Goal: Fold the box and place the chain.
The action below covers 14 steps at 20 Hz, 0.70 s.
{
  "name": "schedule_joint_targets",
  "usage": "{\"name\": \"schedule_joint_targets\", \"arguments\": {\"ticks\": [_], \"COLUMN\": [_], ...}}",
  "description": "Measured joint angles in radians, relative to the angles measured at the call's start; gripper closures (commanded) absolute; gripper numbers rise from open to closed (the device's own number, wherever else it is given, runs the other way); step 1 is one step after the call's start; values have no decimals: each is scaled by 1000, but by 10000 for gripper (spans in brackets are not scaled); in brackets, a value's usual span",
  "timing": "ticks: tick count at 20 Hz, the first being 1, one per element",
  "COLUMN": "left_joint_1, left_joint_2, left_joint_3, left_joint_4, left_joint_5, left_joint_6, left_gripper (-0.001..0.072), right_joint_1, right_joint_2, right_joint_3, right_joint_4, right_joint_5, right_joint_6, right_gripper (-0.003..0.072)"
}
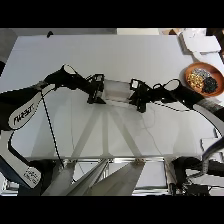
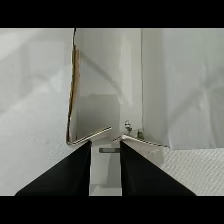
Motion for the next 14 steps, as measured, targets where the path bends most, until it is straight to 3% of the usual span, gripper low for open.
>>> {"name": "schedule_joint_targets", "arguments": {"ticks": [1,3,5,7,9,12,14], "left_joint_1": [0,0,0,0,0,0,0], "left_joint_2": [0,0,0,0,0,0,0], "left_joint_3": [0,0,0,0,0,0,0], "left_joint_4": [0,0,0,0,0,0,0], "left_joint_5": [0,0,0,0,0,0,0], "left_joint_6": [0,0,0,0,0,1,3], "left_gripper": [365,365,365,365,365,365,365], "right_joint_1": [0,0,0,0,0,0,0], "right_joint_2": [0,-2,-2,-6,-18,-36,-43], "right_joint_3": [0,0,0,0,0,0,0], "right_joint_4": [7,15,26,46,66,85,91], "right_joint_5": [-4,-14,-19,-23,-22,-13,-6], "right_joint_6": [-2,-3,-3,-3,-4,-3,-2], "right_gripper": [542,625,615,414,381,243,242]}}
